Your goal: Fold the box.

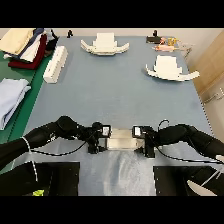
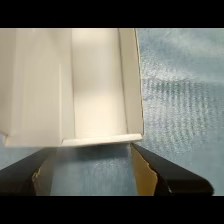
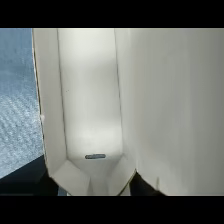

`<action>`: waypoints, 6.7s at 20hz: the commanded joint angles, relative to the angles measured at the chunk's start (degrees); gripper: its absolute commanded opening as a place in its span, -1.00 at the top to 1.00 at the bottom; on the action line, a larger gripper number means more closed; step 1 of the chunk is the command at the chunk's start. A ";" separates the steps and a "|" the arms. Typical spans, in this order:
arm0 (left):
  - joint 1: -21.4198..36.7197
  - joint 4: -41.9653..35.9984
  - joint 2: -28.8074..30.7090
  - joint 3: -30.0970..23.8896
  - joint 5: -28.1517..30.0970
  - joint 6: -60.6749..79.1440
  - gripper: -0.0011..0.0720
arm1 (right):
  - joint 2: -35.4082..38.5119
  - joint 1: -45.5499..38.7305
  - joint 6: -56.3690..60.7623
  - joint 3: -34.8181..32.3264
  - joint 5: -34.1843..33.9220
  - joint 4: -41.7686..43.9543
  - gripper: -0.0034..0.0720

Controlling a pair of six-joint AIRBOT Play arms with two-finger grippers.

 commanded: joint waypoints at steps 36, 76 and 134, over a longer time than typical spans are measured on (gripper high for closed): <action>-4.55 -1.22 -3.63 0.11 4.74 -8.70 -0.45 | 0.04 -0.02 0.15 0.02 0.02 0.09 -0.45; -4.52 -1.25 -3.63 0.11 4.76 -8.70 -0.45 | 8.68 -1.01 26.93 11.50 -25.70 -25.09 -1.00; -4.52 -1.25 -3.63 0.11 4.76 -8.70 -0.45 | 6.95 -0.39 64.87 18.03 -12.76 -5.90 0.90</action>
